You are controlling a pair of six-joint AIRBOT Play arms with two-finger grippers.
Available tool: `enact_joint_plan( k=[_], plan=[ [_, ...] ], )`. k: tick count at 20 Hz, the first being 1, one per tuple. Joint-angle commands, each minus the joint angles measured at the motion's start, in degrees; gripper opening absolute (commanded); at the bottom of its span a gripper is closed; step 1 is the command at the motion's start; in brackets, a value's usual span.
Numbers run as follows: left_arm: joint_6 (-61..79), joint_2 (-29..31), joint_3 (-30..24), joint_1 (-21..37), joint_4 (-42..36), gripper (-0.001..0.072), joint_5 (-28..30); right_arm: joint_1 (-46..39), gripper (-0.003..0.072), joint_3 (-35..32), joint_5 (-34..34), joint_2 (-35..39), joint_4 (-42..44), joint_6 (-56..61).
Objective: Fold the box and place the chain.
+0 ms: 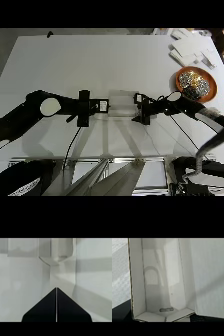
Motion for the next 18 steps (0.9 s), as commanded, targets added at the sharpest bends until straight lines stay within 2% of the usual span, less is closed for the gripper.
enact_joint_plan(
  k=[1, 3, 4, 8, 11, 12, 14, 18],
  plan=[
    [19.3, -5.0, -0.4, 7.1, -21.2, 0.0004, 1.0, 0.0, 0.0397, 0.0, 0.0, 0.0, 0.0, 0.0],
    [30.6, -7.8, -0.4, 12.7, -32.0, 0.0004, -4.0, 0.0, 0.0397, 0.0, 0.0, 0.0, 0.0, 0.0],
    [35.5, -9.0, -0.4, 15.0, -34.4, 0.0004, -6.0, 0.0, 0.0397, 0.0, 0.0, 0.0, 0.0, 0.0],
    [44.3, -13.7, -0.4, 17.0, -29.7, 0.0005, -7.2, 0.0, 0.0397, 0.0, 0.0, 0.0, 0.0, 0.0],
    [48.2, -19.0, -0.4, 16.7, -35.1, 0.0010, -7.3, 0.0, 0.0397, 0.0, 0.0, 0.0, 0.0, 0.0],
    [49.4, -20.6, -0.4, 16.7, -38.2, 0.0021, -7.3, 0.0, 0.0397, 0.0, 0.0, 0.0, 0.0, 0.0],
    [49.4, -22.1, -0.4, 16.7, -41.8, 0.0158, -7.2, 0.0, 0.0397, 0.0, 0.0, 0.0, 0.0, 0.0],
    [53.1, -22.1, -0.4, 16.7, -40.8, 0.0157, -7.1, 0.0, 0.0397, 0.0, 0.0, 0.0, 0.0, 0.0]
  ],
)
